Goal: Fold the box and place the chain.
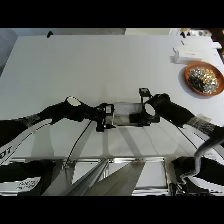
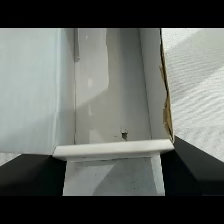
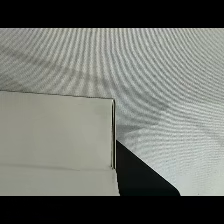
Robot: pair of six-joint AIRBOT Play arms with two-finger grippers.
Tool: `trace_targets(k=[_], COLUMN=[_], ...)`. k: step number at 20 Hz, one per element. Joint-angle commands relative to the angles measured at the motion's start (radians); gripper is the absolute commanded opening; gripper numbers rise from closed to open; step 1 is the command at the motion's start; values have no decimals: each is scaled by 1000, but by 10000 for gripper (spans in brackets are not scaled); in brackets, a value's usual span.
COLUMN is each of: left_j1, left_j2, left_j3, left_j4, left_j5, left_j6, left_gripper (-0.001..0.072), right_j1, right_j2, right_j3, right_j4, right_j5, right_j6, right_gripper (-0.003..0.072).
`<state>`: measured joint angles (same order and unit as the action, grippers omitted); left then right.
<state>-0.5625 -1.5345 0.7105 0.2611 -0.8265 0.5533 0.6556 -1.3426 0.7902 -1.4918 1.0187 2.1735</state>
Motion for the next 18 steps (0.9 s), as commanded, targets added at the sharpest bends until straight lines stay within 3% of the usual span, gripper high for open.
trace_targets(k=[1,4,7,8,11,12,14,18], left_j1=[0,0,0,0,0,0,0,0], left_j2=[1,1,1,1,1,1,1,1], left_j3=[0,0,0,0,0,0,0,0], left_j4=[1,1,1,1,1,1,1,1], left_j5=[0,0,0,0,0,0,0,0], left_j6=[3,3,3,3,3,4,3,3], left_gripper=[252,252,252,252,252,252,252,252], right_j1=[0,0,0,0,0,0,0,-2], right_j2=[-5,-5,-5,-5,-2,4,36,182], right_j3=[-1,0,-1,-1,0,0,0,0], right_j4=[-4,-4,-4,-4,-3,-3,-4,-8], right_j5=[-3,-17,-16,-17,-17,-16,-15,66], right_j6=[-5,-5,-5,-5,-9,-12,-44,-174], right_gripper=[23,96,84,26,23,61,329,346])
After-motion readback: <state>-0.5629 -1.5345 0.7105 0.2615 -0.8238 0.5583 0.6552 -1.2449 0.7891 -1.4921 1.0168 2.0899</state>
